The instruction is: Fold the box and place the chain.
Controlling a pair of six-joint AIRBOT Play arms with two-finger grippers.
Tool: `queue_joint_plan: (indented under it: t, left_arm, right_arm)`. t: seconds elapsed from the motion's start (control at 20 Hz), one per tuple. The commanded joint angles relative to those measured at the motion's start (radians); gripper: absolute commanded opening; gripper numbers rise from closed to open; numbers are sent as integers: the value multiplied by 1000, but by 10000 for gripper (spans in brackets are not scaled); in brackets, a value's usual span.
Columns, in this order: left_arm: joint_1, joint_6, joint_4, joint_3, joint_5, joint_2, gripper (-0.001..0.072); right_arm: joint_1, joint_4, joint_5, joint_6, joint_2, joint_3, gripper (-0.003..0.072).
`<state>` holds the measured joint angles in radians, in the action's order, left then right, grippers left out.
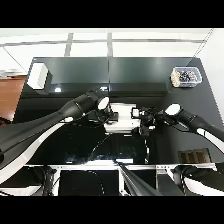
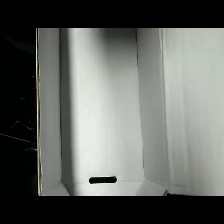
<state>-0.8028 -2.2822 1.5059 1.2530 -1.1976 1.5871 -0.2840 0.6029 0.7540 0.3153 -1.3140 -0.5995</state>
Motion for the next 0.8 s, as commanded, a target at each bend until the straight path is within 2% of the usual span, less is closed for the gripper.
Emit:
queue_joint_plan:
  t: [0.0, 0.6, 0.65, 0.7, 0.75]
  left_arm:
    - [-24, -80, 63, 34, -14, 21, 359]
    - [-24, -133, 21, 34, -19, 64, 356]
    - [-24, -135, 21, 34, -19, 64, 339]
    - [-24, -135, 18, 34, -19, 64, 264]
    - [-24, -135, 10, 35, -22, 64, 148]
  right_arm:
    - [-1, 0, 0, 0, 0, 0, 124]
    - [-1, 0, 1, 0, 0, 0, 124]
    - [-1, 0, 1, 0, 0, 0, 124]
    - [-1, 0, 1, 0, 0, 0, 124]
    - [-1, 0, 1, 0, 0, 0, 124]
